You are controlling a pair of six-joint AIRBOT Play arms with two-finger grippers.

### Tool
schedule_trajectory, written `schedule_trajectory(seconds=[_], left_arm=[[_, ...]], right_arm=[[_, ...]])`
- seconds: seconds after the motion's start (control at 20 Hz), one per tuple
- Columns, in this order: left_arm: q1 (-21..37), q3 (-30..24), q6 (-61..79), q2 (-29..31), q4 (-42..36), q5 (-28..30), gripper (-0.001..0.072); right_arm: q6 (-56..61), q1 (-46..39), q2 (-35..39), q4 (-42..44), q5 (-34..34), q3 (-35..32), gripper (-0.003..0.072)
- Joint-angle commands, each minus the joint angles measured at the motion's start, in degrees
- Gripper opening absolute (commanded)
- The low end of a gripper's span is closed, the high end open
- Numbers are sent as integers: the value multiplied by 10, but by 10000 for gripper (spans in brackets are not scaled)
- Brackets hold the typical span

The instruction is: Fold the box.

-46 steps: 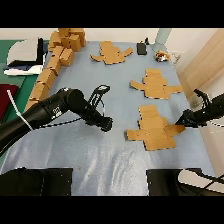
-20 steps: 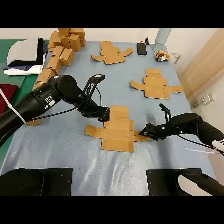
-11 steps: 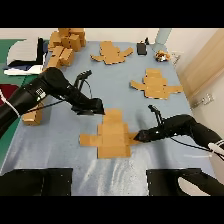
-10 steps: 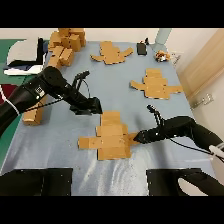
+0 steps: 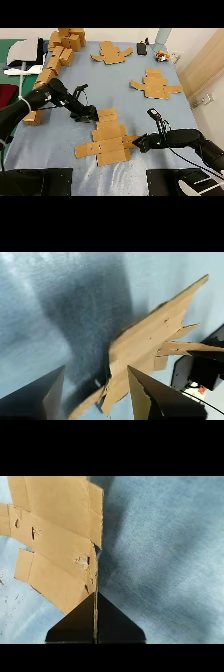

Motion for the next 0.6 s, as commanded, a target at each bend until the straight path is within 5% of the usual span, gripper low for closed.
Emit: schedule_trajectory(seconds=[0.0, 0.2, 0.25, 0.3, 0.35, 0.55], left_arm=[[1, -5, 133, -61, -122, 13, 589], [1, -2, 241, -127, -230, -28, 587], [1, 0, 266, -133, -253, -51, 527], [1, 3, 292, -137, -268, -78, 340], [1, 5, 306, -137, -268, -97, 294], [1, 7, 315, -137, -256, -139, 293]], right_arm=[[6, 7, 14, -9, 5, -5, 3], [11, 7, 14, -23, -6, -5, 3], [14, 7, 14, -28, -6, -5, 3], [15, 7, 14, -32, -6, -5, 3], [15, 7, 14, -33, -5, -5, 3], [20, 7, 14, -37, -3, -5, 4]])
